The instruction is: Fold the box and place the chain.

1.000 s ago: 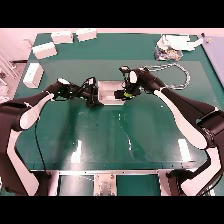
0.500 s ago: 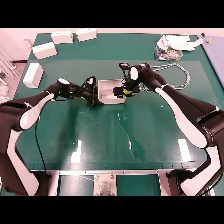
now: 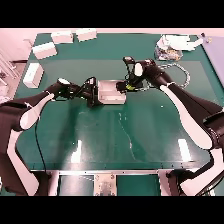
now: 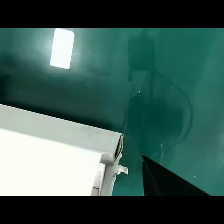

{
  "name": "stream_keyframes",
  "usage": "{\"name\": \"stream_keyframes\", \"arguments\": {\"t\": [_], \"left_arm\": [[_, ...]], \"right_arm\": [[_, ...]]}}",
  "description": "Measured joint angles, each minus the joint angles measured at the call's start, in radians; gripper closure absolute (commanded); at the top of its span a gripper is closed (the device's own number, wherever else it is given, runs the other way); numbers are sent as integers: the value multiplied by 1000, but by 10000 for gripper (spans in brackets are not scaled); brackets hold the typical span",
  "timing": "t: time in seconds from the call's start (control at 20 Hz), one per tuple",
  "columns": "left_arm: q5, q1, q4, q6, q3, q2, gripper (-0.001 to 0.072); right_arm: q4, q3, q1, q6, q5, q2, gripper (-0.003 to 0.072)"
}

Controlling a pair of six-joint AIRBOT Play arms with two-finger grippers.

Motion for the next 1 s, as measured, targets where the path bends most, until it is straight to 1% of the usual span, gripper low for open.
{"name": "stream_keyframes", "arguments": {"t": [0.3,0.5,0.65,0.85,0.9,0.95,1.0], "left_arm": [[0,1,0,0,0,0,460],[0,1,0,0,0,0,461],[-1,1,0,0,0,0,460],[-1,1,0,0,0,0,460],[-1,1,0,0,0,0,460],[-1,1,0,0,0,0,460],[-1,1,0,0,0,0,460]], "right_arm": [[-16,0,-7,-59,-7,71,215],[-95,-3,-13,-141,-40,130,215],[-142,-13,-47,-224,-68,152,215],[-157,-78,-135,-372,-127,161,217],[-142,-104,-162,-434,-155,162,222],[-112,-132,-190,-510,-187,163,255],[-73,-159,-216,-591,-220,163,258]]}}
